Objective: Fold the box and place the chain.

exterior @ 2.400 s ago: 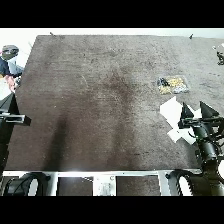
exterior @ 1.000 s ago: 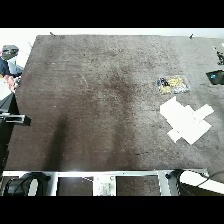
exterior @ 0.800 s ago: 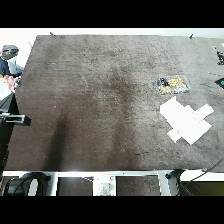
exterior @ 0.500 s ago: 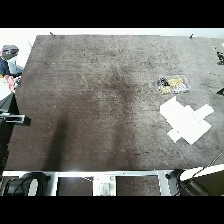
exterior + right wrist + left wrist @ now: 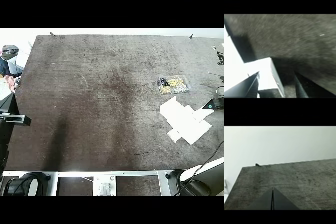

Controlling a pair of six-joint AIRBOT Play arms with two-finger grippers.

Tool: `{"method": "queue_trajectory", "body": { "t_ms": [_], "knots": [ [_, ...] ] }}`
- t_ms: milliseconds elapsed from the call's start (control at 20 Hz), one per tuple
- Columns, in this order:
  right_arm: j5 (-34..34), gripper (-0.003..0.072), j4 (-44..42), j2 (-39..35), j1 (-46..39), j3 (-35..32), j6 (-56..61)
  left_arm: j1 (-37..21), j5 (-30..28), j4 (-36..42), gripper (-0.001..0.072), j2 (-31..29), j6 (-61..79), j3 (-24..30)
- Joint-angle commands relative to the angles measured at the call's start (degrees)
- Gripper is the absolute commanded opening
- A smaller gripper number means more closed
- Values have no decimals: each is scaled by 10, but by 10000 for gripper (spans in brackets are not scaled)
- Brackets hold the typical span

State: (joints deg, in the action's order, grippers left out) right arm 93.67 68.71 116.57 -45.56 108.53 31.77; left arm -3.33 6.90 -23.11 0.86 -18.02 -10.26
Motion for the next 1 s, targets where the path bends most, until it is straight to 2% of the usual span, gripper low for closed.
{"method": "queue_trajectory", "body": {
  "t_ms": [0,300,350,500,550,650,800,950],
  "knots": [
    [36,464,-6,13,1,-9,-23,0,0,0,11,0,0,0],
    [62,461,-1,14,1,-47,-55,-1,0,0,11,0,0,0],
    [76,366,-1,14,1,-47,-57,0,0,0,11,0,0,0],
    [89,344,-23,14,1,-54,-70,-1,0,0,11,0,0,0],
    [99,219,-35,14,1,-54,-72,0,0,0,11,0,0,0],
    [100,43,-69,7,1,-54,-72,-1,0,0,11,0,0,0],
    [100,13,-152,-20,0,-67,-71,-1,0,0,11,0,0,0],
    [100,13,-195,-75,1,-145,-71,-1,0,0,11,0,0,0]
  ]
}}
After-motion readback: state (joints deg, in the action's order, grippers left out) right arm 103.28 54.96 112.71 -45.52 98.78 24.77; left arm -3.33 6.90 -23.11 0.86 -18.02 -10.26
